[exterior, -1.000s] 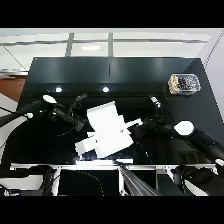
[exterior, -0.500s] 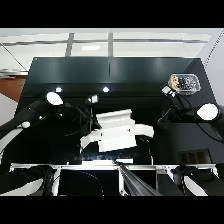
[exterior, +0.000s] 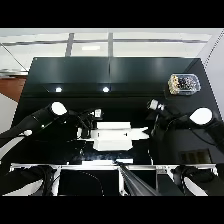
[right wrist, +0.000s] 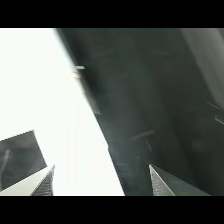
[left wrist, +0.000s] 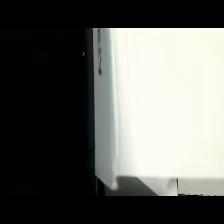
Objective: Fold the box and place the chain.
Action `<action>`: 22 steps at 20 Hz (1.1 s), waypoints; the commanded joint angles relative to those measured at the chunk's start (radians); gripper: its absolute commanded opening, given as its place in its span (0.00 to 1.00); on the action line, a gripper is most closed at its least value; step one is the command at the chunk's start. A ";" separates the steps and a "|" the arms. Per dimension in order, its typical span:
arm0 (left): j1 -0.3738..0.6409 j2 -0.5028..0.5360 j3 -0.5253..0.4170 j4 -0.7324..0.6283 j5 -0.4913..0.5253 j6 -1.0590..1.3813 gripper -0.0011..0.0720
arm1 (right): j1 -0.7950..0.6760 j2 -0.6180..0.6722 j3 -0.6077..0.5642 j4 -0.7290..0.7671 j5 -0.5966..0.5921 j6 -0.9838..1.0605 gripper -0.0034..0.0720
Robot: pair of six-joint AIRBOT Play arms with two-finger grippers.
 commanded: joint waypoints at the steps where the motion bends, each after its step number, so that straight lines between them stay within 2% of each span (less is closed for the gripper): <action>1: -0.003 -0.029 -0.005 0.014 0.015 0.017 0.06 | 0.140 0.000 -0.070 0.027 -0.086 -0.082 0.98; 4: -0.003 -0.034 -0.004 0.014 0.008 0.017 0.06 | 0.242 0.000 -0.110 0.025 -0.161 -0.105 0.98; 13: -0.003 -0.034 -0.004 0.014 0.008 0.017 0.06 | 0.350 -0.009 -0.146 0.014 -0.181 -0.122 0.98; 16: -0.003 -0.034 -0.004 0.014 0.008 0.017 0.06 | 0.358 -0.038 -0.146 0.027 -0.249 -0.148 0.98; 19: -0.003 -0.034 -0.004 0.014 0.007 0.016 0.06 | 0.410 -0.088 -0.146 0.109 -0.280 -0.219 0.98; 22: -0.003 -0.034 -0.004 0.014 0.007 0.016 0.06 | 0.465 -0.092 -0.146 0.165 -0.400 -0.199 0.98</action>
